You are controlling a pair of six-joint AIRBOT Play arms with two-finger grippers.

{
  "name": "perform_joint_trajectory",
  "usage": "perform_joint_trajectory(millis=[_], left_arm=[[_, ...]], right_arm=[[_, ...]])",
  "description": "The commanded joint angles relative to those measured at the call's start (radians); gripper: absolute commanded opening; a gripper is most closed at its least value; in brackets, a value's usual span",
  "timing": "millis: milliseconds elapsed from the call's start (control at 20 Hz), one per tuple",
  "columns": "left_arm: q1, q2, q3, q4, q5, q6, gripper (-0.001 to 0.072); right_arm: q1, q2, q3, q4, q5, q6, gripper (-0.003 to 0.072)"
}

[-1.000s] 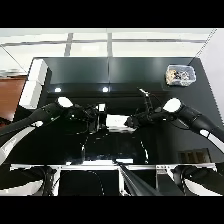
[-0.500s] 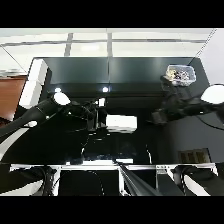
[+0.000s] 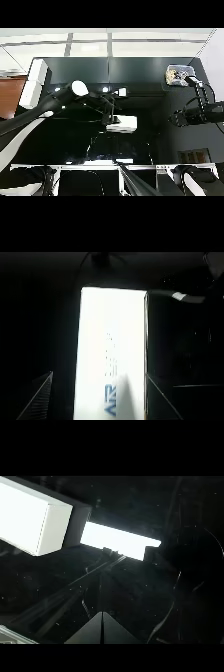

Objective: Fold the box and place the chain.

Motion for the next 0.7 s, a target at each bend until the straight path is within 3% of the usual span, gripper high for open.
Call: perform_joint_trajectory(millis=[0, 450, 650], left_arm=[[-0.040, -0.078, 0.052, 0.000, -0.018, -0.082, 0.0704], [-0.046, -0.084, 0.072, 0.100, -0.129, -0.154, 0.0704], [-0.080, -0.084, 0.109, 0.182, -0.117, -0.159, 0.0704]], right_arm=[[-0.005, 0.007, -0.004, -0.013, -0.008, 0.007, 0.0012], [-0.005, 0.007, -0.004, -0.013, -0.011, 0.007, 0.0012], [-0.005, 0.007, -0.004, -0.013, -0.010, 0.007, 0.0012]])
